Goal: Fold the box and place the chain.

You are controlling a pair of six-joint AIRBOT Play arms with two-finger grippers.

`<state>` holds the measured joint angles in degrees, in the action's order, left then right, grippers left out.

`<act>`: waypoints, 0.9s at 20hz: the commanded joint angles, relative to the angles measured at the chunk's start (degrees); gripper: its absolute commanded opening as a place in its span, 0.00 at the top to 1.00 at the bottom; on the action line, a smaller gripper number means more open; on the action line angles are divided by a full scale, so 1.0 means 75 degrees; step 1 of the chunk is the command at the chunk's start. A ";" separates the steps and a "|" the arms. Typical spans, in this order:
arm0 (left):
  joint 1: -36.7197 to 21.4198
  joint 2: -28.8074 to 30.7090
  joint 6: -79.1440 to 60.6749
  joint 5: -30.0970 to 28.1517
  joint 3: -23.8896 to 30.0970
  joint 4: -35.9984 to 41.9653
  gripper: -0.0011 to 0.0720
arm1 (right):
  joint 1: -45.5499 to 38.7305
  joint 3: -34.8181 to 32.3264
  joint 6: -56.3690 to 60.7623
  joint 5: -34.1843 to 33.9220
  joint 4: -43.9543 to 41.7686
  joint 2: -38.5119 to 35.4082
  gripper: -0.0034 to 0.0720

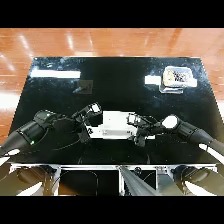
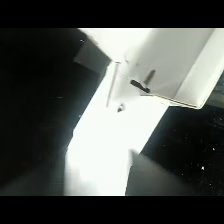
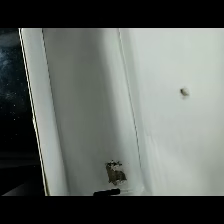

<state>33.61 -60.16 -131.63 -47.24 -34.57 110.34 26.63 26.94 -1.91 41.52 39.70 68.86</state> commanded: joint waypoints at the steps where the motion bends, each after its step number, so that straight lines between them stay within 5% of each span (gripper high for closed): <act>1: 0.0061 -0.0236 -0.0119 0.0178 0.0003 0.0052 0.71 | 0.0003 0.0000 0.0000 0.0000 -0.0003 0.0006 0.23; 5: 0.0064 -0.0256 -0.0574 0.0729 0.0003 0.0157 0.70 | 0.0003 0.0000 0.0000 0.0000 -0.0003 0.0006 0.23; 6: 0.0064 -0.0254 -0.0600 0.0734 0.0003 0.0154 0.50 | 0.0003 0.0000 0.0000 0.0000 -0.0003 0.0006 0.23; 7: 0.0064 -0.0254 -0.0597 0.0737 0.0003 0.0154 0.11 | 0.0003 0.0000 0.0000 0.0000 -0.0003 0.0006 0.23; 11: 0.0131 -0.0265 -0.1303 0.0565 0.0003 0.0227 0.32 | 0.0003 0.0000 0.0000 0.0000 -0.0003 0.0006 0.23; 18: 0.0300 -0.0673 -0.2340 0.1177 0.0003 0.1014 0.31 | 0.0003 0.0000 0.0000 0.0000 -0.0003 0.0006 0.23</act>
<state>35.62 -64.03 -145.86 -40.97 -34.57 115.70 26.63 26.94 -1.93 41.52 39.68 68.86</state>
